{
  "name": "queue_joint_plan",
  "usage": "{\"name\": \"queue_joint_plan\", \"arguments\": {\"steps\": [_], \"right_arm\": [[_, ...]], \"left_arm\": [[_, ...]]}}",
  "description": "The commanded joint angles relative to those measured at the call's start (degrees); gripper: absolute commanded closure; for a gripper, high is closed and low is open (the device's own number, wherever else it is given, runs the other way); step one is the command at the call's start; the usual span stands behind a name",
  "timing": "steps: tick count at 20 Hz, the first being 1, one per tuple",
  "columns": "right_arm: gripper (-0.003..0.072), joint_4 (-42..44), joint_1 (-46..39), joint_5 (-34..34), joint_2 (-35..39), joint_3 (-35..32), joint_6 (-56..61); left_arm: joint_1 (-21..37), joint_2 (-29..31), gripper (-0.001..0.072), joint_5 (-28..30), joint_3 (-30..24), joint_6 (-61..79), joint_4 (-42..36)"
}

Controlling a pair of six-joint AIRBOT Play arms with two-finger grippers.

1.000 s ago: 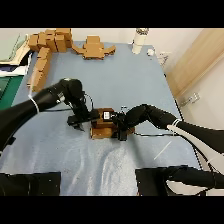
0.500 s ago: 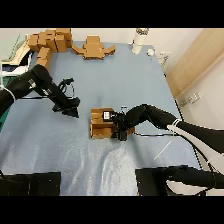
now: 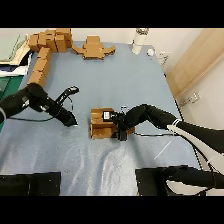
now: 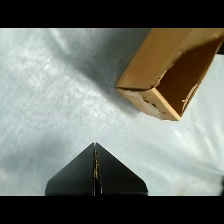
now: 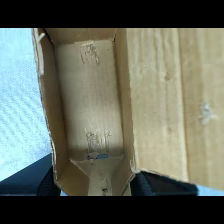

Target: Fold the box.

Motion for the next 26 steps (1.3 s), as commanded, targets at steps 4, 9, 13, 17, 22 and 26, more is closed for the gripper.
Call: {"name": "queue_joint_plan", "arguments": {"steps": [4,9,13,17,22,26], "right_arm": [[0.0173,-0.1,0.0,0.0,0.0,0.0,0.0],[0.0173,-0.1,0.0,0.0,0.0,0.0,0.0],[0.0173,-0.2,0.0,0.0,0.0,0.0,0.0],[0.0173,-0.2,0.0,0.0,0.0,0.0,0.0],[0.0173,-0.2,0.0,0.0,0.0,0.0,0.0],[0.0173,-0.2,0.0,0.0,0.0,0.0,0.0]], "left_arm": [[-4.1,7.6,0.0013,10.8,-16.1,46.4,-21.9],[-8.6,7.5,0.0013,17.0,-18.4,48.1,-23.5],[-11.4,7.3,0.0012,20.5,-18.4,49.2,-23.6],[-12.0,5.0,0.0012,22.5,-18.4,49.2,-23.6],[-12.0,4.5,0.0012,24.9,-18.3,49.2,-23.6],[-12.1,3.9,0.0011,25.4,-17.5,49.2,-23.6]]}}
